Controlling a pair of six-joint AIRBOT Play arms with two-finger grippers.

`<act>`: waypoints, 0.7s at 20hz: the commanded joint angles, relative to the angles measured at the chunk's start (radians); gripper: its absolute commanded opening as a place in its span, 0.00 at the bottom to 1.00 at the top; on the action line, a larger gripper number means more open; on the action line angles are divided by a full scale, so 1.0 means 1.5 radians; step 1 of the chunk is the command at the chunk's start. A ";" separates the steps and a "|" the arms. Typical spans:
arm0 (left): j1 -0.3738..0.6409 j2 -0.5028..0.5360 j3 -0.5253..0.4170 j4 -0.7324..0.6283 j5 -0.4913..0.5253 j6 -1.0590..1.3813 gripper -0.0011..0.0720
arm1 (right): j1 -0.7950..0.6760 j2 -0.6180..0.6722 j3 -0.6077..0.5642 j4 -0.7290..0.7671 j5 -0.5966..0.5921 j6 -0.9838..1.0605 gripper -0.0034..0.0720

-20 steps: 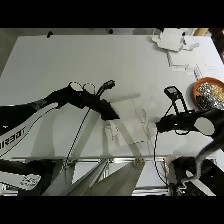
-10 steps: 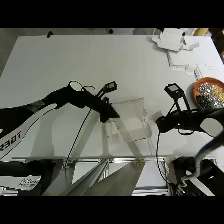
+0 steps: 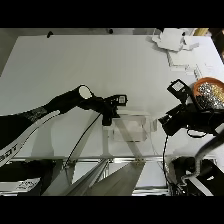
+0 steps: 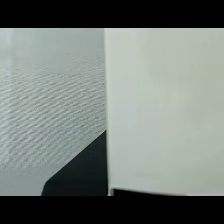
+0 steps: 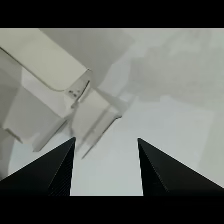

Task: Fold the box and place the chain.

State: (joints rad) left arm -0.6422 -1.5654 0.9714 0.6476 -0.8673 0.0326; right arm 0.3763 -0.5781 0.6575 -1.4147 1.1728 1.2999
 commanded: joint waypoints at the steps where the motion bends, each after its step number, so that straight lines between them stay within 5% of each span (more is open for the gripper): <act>1: -0.007 0.001 0.001 0.007 0.035 0.003 0.02 | 0.001 0.002 0.002 0.002 0.004 -0.017 0.62; 14: -0.006 -0.019 0.000 -0.002 0.035 0.006 0.02 | 0.001 0.002 0.002 0.003 0.011 -0.053 0.62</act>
State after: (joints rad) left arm -0.6514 -1.5890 0.9722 0.6365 -0.8165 0.0395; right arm 0.3763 -0.5755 0.6590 -1.4117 1.1877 1.2350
